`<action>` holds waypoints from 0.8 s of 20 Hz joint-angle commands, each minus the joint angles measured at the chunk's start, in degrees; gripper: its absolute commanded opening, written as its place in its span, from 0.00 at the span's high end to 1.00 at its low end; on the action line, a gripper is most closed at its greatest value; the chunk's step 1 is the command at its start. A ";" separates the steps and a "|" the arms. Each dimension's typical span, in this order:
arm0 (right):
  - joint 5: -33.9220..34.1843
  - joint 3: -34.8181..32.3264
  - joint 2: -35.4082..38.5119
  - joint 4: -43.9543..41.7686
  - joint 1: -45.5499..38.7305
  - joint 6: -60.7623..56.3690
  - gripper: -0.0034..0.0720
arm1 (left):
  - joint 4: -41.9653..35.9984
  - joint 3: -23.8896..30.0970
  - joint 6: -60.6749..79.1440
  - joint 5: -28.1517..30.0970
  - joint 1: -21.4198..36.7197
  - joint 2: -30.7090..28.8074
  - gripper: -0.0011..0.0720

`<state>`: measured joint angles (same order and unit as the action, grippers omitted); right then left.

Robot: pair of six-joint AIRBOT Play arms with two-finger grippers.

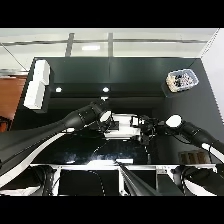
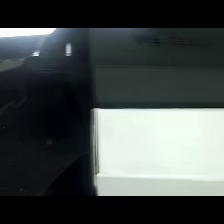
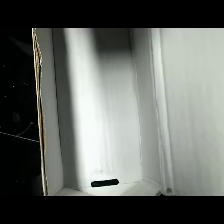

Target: Fold the box and place the chain.

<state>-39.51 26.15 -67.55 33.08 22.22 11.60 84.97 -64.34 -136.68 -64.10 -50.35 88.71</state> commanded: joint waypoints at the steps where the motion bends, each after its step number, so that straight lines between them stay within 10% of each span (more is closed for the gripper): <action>1: -0.07 -0.02 -0.04 0.00 0.07 0.00 0.95 | -0.15 -0.04 -0.07 0.59 0.04 0.17 0.94; 4: -0.09 -0.02 -0.04 0.00 0.07 0.00 0.95 | -0.15 -0.04 -0.07 0.39 0.04 0.17 0.94; 7: -0.07 -0.02 -0.04 0.00 0.07 0.00 0.95 | -0.15 -0.04 -0.09 0.33 0.04 0.17 0.46; 9: -0.07 -0.02 -0.04 0.02 0.07 0.00 0.95 | 0.04 -0.04 -0.15 -0.09 0.04 0.17 0.48; 12: -0.09 -0.02 -0.04 0.00 0.07 0.00 0.95 | 0.04 -0.04 -0.11 -0.46 0.04 0.17 0.92; 16: -0.09 -0.02 -0.04 0.00 0.07 0.00 0.95 | 0.07 -0.04 -0.09 -0.48 0.04 0.17 0.94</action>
